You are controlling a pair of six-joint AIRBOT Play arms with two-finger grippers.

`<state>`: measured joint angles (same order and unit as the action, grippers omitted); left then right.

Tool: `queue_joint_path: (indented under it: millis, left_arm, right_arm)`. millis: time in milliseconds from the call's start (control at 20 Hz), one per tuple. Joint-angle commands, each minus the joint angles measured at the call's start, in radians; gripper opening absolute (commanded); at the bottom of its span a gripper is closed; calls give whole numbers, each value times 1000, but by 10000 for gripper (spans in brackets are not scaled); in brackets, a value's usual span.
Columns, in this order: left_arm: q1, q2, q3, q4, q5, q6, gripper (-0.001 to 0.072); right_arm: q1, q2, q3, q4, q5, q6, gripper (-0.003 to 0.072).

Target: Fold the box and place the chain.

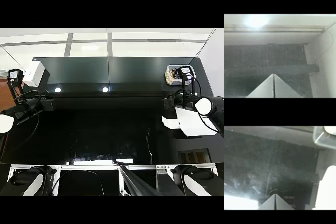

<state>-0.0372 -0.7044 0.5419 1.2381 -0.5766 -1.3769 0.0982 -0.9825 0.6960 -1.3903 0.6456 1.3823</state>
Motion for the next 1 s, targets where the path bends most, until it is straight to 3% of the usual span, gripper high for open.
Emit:
queue_joint_path:
  millis: [0,550,750,850,900,950]
  left_arm:
    - [0,1,0,0,0,0,28]
    - [0,1,0,0,1,0,28]
    - [0,-1,-1,-10,50,0,28]
    - [0,-24,0,-88,118,0,32]
    - [0,-44,0,-129,142,1,154]
    - [0,-66,1,-146,150,1,511]
  right_arm:
    - [0,0,0,0,0,0,18]
    - [2,0,0,19,-4,1,18]
    - [3,-1,0,225,-47,1,18]
    - [3,-9,0,307,-109,1,21]
    - [3,-15,0,317,-130,1,186]
    - [3,-22,0,316,-130,1,645]
